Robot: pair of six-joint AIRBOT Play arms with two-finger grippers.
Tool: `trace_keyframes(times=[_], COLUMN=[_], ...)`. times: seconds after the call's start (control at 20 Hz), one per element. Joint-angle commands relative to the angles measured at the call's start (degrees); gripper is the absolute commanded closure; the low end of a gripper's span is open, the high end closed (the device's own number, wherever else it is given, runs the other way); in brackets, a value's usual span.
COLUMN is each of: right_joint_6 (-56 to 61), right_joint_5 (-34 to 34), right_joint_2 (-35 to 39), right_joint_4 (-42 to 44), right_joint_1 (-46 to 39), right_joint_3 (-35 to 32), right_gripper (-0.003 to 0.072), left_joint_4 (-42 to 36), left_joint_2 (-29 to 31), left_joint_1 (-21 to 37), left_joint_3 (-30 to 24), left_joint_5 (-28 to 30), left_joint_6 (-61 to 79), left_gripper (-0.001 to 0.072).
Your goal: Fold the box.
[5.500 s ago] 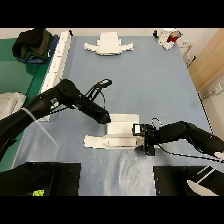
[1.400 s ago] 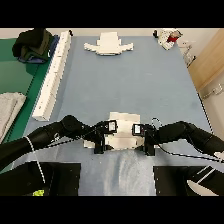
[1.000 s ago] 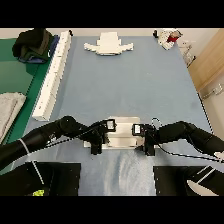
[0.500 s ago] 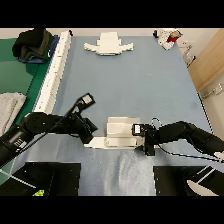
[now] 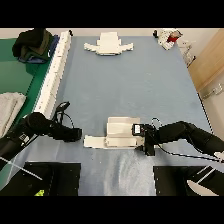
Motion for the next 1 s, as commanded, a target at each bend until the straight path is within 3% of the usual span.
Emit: trace_keyframes(times=[0.0, 0.25, 0.35, 0.95], right_joint_6=[0.0, 0.0, 0.0, 0.0], right_joint_5=[0.0, 0.0, 0.0, 0.0], right_joint_2=[0.0, 0.0, 0.0, 0.0], right_joint_4=[0.0, 0.0, 0.0, 0.0], right_joint_1=[0.0, 0.0, 0.0, 0.0], right_joint_3=[0.0, 0.0, 0.0, 0.0], right_gripper=[0.0209, 0.0208, 0.0208, 0.0208], left_joint_4=[-8.3, -18.2, -18.6, -18.7], left_joint_2=[-3.9, -9.2, -9.1, -9.0], left_joint_1=[-2.4, -15.1, -18.0, -17.9], left_joint_3=[-3.9, -3.9, -2.6, 5.5], left_joint_5=[4.9, 14.7, 16.1, 11.0], left_joint_6=[-0.6, 2.5, 2.4, 2.0], left_gripper=[0.0697, 0.0697, 0.0698, 0.0694])
